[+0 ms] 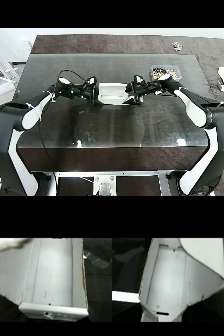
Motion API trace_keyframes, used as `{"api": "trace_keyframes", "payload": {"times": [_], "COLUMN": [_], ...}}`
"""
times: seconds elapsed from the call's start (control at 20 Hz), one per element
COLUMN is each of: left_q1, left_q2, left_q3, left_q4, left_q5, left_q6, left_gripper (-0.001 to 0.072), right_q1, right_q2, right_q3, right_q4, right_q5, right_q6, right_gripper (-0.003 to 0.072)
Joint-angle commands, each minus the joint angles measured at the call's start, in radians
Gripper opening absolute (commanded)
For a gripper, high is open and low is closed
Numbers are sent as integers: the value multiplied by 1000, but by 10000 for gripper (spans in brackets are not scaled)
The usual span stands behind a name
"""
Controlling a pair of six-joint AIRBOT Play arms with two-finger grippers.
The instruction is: Fold the box and place the chain.
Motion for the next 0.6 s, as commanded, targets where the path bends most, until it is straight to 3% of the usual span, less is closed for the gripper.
{"api": "trace_keyframes", "payload": {"times": [0.0, 0.15, 0.3, 0.4, 0.45, 0.55], "left_q1": [0, 0, 0, 0, 0, 0], "left_q2": [1, 1, 1, 1, 1, 1], "left_q3": [0, 0, 0, 0, 0, 0], "left_q4": [3, 3, 3, 3, 3, 3], "left_q5": [-10, -10, -10, -10, -10, -10], "left_q6": [-3, -3, -3, -3, -3, -3], "left_gripper": [352, 352, 351, 352, 352, 352], "right_q1": [-75, -140, -158, -134, -114, -68], "right_q2": [33, 91, 117, 117, 117, 116], "right_q3": [2, 2, 2, 2, 2, -2], "right_q4": [8, 43, 134, 170, 175, 173], "right_q5": [14, 54, 211, 313, 322, 327], "right_q6": [3, 27, 30, 66, 143, 205], "right_gripper": [720, 720, 720, 204, 48, 8]}}
